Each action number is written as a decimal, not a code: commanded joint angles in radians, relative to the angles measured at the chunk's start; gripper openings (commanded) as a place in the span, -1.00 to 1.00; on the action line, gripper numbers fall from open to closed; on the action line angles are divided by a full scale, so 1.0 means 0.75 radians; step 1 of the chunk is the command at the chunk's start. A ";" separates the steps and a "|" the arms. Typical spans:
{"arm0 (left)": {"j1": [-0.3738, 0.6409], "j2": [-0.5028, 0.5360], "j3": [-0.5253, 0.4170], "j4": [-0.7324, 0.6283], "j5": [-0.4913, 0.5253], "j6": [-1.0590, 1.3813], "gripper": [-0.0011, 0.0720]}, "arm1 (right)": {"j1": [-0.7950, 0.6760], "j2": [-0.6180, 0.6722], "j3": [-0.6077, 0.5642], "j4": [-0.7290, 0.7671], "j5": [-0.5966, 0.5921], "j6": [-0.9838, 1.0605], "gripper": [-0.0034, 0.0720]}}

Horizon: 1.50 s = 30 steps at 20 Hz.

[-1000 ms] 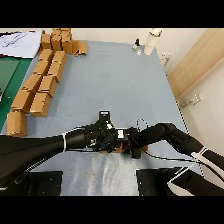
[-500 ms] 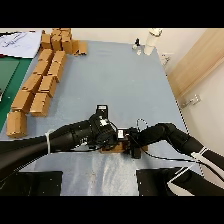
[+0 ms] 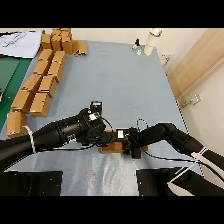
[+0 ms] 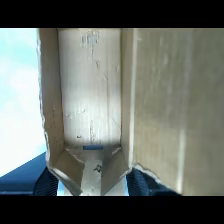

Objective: Fold the box.

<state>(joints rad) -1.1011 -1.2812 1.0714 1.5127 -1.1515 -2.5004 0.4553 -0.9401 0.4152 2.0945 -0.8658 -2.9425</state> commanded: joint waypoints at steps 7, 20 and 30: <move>0.054 0.091 -0.119 -0.033 0.131 0.190 -0.36 | 0.002 0.001 0.001 0.005 0.002 -0.002 0.46; 0.179 0.228 -0.508 -0.609 0.419 2.432 0.90 | 0.002 0.001 0.001 0.004 0.002 -0.002 0.46; 0.470 0.094 -0.532 -1.020 0.603 3.104 0.94 | 0.002 0.001 0.001 0.004 0.002 -0.002 0.46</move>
<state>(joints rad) -0.7746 -1.1637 0.6735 0.8772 -0.7433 -0.3958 0.4553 -0.9401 0.4152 2.0975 -0.8646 -2.9440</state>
